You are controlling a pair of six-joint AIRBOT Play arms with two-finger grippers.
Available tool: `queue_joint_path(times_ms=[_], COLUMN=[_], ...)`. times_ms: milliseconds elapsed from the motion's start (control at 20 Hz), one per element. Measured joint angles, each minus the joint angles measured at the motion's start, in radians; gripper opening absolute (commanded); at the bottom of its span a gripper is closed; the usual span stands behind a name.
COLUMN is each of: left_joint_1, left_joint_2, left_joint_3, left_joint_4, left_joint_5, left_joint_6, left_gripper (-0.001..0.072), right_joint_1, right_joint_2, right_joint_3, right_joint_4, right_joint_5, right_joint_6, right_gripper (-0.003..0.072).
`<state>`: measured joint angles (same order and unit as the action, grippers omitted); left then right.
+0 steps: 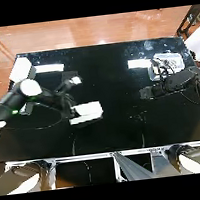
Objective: Fold the box and place the chain.
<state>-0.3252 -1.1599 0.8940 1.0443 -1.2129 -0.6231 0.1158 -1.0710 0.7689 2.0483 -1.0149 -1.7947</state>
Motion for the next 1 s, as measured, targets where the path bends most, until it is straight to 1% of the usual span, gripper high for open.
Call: queue_joint_path(times_ms=[200,350,450,600,800,900,1000], left_joint_1=[0.209,0.372,0.476,0.637,0.863,0.968,1.048], left_joint_2=[0.135,0.229,0.286,0.349,0.380,0.386,0.389], left_joint_3=[-0.038,-0.081,-0.103,-0.118,-0.121,-0.121,-0.122], left_joint_4=[0.062,0.106,0.138,0.208,0.288,0.306,0.309], left_joint_5=[-0.138,-0.208,-0.233,-0.243,-0.255,-0.241,-0.206], left_joint_6=[-0.219,-0.343,-0.414,-0.502,-0.549,-0.549,-0.510], left_gripper=[0.0045,0.0045,0.0045,0.0045,0.0045,0.0045,0.0045], right_joint_1=[0.000,0.000,0.000,0.000,0.000,0.000,0.000], right_joint_2=[0.000,0.000,0.000,0.000,0.000,0.000,0.000], right_joint_3=[0.000,0.000,0.000,0.000,0.000,0.000,0.000], right_joint_4=[0.000,0.000,0.000,0.000,0.000,0.000,0.000], right_joint_5=[0.001,0.001,0.001,0.000,0.002,0.010,0.019], right_joint_6=[0.000,0.000,-0.001,-0.011,-0.028,-0.035,-0.039], right_gripper=[0.0021,0.0021,0.0022,0.0022,0.0022,0.0022,0.0022])
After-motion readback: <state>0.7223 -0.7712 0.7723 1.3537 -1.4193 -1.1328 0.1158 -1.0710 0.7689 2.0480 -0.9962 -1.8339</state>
